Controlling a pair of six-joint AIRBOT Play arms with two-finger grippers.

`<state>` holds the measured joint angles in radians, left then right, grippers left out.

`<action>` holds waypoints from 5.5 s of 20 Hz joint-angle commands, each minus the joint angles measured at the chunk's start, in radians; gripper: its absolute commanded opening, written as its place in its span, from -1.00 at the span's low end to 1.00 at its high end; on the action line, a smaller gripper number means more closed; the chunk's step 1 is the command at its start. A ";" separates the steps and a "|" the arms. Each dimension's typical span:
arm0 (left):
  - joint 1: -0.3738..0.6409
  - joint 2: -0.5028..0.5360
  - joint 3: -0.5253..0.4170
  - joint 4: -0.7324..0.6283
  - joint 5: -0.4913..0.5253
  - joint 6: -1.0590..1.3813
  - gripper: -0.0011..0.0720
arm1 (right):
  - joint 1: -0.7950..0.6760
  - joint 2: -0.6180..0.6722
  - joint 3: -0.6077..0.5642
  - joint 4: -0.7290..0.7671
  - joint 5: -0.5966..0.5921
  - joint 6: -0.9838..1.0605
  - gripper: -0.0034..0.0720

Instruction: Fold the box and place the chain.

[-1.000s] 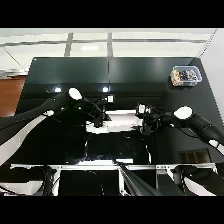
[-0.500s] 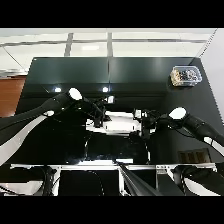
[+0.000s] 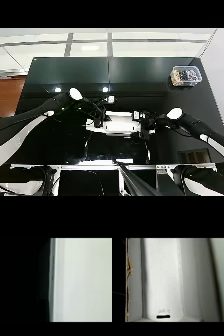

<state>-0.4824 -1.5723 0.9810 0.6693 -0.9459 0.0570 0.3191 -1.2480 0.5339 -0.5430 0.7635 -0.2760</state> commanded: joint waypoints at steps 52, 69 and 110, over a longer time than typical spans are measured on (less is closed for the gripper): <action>0.061 0.224 -0.186 -0.354 0.014 -0.603 -0.90 | 0.030 -0.006 0.000 -0.053 -0.047 0.051 -0.43; 0.105 0.226 -0.171 -0.185 0.159 -0.587 -0.90 | 0.030 -0.006 0.000 -0.053 -0.047 0.051 -0.43; -0.063 0.217 -0.268 -0.158 0.198 0.113 -0.35 | 0.030 -0.006 0.000 -0.053 -0.047 0.051 -0.43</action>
<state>-0.5426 -1.3434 0.7132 0.5617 -0.7479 0.1795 0.3481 -1.2537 0.5339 -0.5964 0.7170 -0.2253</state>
